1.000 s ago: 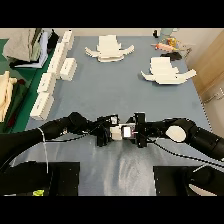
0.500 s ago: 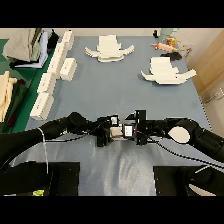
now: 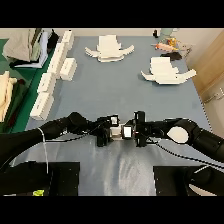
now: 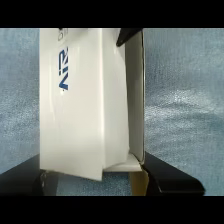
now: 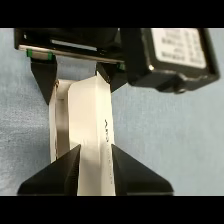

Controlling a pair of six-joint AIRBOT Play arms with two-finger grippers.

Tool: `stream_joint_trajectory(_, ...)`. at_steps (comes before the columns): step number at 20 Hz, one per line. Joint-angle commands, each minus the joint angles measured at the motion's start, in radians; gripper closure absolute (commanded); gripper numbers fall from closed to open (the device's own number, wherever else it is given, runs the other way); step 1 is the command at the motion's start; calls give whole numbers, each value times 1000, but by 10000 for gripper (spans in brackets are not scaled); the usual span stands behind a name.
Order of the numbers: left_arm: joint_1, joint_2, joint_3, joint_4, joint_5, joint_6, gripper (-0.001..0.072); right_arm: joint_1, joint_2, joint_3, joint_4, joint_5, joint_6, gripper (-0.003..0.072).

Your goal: Fold the box.

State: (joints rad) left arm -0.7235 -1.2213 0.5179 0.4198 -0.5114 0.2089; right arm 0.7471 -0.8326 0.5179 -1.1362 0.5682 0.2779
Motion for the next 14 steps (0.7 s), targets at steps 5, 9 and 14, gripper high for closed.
stream_joint_trajectory(5,0,0,0,0,0,0,190,8,-3,0,9,20,1,605)
stream_joint_trajectory(9,0,0,0,0,0,0,190,8,-3,0,8,18,2,627)
stream_joint_trajectory(14,0,0,0,0,1,0,190,10,-2,0,39,49,2,627)
